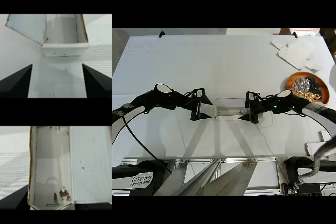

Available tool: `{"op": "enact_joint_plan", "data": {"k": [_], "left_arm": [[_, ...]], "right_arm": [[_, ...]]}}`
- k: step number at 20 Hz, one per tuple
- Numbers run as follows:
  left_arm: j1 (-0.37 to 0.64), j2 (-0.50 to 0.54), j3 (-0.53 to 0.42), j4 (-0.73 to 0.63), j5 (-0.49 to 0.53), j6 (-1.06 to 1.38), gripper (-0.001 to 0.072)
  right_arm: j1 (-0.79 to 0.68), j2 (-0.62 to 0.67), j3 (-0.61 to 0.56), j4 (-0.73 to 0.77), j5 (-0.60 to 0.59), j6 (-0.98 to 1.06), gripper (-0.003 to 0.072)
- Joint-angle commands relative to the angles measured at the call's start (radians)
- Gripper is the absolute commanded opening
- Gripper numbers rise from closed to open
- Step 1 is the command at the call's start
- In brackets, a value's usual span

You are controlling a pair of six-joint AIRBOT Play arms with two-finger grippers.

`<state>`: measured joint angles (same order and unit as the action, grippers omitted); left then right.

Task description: Fold the box and place the chain.

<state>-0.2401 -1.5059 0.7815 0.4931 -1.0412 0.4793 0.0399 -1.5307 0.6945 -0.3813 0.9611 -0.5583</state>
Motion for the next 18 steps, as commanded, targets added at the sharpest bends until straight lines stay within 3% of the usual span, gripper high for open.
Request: {"op": "enact_joint_plan", "data": {"k": [1, 4, 18], "left_arm": [[0.002, -0.019, 0.028, -0.034, -0.070, 0.078, 0.0699], [-0.003, -0.019, 0.039, -0.100, -0.066, 0.077, 0.0700], [-0.061, -0.060, 0.039, -0.051, -0.031, 0.041, 0.0697]], "right_arm": [[0.000, 0.000, 0.000, 0.000, 0.000, 0.000, 0.0438], [0.000, 0.000, 0.000, 0.000, 0.000, 0.000, 0.0438], [0.000, 0.000, 0.000, 0.000, 0.000, 0.000, 0.0438]]}}
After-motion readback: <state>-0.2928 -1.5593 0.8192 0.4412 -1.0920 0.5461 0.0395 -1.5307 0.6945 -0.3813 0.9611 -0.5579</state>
